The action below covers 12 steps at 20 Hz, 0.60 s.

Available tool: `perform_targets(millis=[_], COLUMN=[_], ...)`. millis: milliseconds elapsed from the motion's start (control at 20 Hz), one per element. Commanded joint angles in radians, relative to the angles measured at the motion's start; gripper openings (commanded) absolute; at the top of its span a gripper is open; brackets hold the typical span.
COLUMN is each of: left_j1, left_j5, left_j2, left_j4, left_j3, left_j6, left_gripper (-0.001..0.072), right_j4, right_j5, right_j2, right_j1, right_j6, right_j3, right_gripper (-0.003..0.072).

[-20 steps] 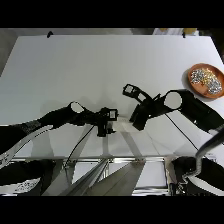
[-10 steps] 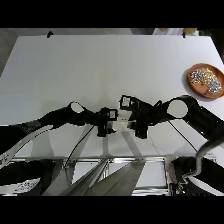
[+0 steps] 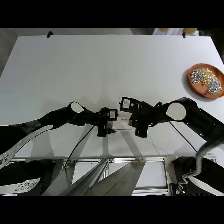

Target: Fold the box and place the chain.

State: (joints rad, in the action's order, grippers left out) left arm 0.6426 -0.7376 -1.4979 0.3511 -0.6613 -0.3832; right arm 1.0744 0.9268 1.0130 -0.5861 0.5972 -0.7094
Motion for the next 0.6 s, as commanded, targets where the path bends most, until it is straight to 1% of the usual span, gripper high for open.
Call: perform_targets(millis=[0,100,250,350,400,550], left_j1=[0.0,0.0,0.0,0.0,0.0,0.0], left_j5=[0.0,0.0,0.0,0.0,0.0,0.0], left_j2=[0.001,0.001,0.001,0.001,0.001,0.001], left_j4=[0.001,0.001,0.001,0.001,0.001,0.001], left_j3=[0.0,0.0,0.0,0.0,0.0,0.0], left_j6=[-0.001,-0.001,-0.001,-0.001,-0.001,-0.001], left_gripper=[0.0275,0.0275,0.0275,0.0275,0.0275,0.0275], right_j4=[0.017,0.016,0.016,0.011,0.002,-0.028], right_j5=[-0.019,-0.024,-0.03,-0.029,-0.029,-0.029], right_j2=[-0.001,-0.001,-0.001,-0.001,-0.001,-0.001], right_j1=[-0.001,-0.001,-0.001,-0.001,-0.001,-0.001], right_j6=[0.004,0.004,0.004,0.003,0.003,-0.002], right_j3=[0.002,0.009,0.043,0.061,0.066,0.066], right_gripper=[0.0159,0.0118,0.012,0.014,0.018,0.0186])
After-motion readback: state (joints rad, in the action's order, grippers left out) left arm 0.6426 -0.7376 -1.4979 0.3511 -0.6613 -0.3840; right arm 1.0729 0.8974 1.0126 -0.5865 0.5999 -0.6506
